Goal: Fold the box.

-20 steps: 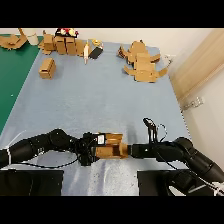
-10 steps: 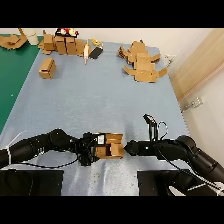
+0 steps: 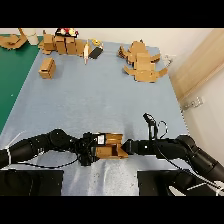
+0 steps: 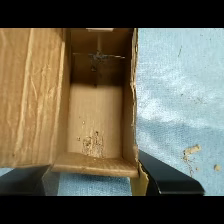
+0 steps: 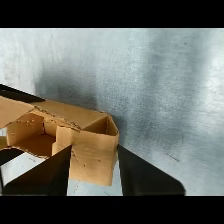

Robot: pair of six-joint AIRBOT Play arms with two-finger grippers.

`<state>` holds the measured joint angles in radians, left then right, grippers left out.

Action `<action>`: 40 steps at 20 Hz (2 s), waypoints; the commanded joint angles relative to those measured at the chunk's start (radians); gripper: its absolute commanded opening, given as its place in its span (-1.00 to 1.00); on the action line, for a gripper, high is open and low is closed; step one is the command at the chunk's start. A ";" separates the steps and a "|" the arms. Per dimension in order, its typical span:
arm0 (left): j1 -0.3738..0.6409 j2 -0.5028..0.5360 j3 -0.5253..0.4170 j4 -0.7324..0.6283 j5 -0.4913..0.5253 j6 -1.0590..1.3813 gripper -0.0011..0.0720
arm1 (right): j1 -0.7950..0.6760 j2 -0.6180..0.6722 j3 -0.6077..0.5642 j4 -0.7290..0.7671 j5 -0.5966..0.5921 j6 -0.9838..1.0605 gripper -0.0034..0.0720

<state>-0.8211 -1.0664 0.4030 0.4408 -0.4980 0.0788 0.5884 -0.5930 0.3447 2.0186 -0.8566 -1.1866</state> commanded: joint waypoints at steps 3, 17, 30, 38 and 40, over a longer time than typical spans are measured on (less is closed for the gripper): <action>0.000 0.000 0.001 0.000 0.000 0.000 -0.17 | 0.050 -0.103 0.033 0.019 -0.013 -0.014 0.28; 0.000 0.000 0.001 0.000 0.000 0.000 -0.17 | 0.406 -0.490 0.418 -0.398 -0.254 0.570 0.24; 0.000 0.000 0.001 0.000 0.000 0.000 -0.17 | 0.446 -0.647 0.502 -0.516 -0.400 0.725 -0.01; 0.000 0.000 0.001 0.000 0.000 0.000 -0.17 | 0.455 -0.665 0.525 -0.518 -0.406 0.722 -0.90; 0.000 0.000 0.001 0.000 0.000 0.000 -0.17 | 0.455 -0.673 0.525 -0.504 -0.391 0.705 -0.90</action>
<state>-0.8207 -1.0664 0.4030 0.4412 -0.4957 0.0784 1.0405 -1.2541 0.8673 1.4990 -1.2644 -0.4667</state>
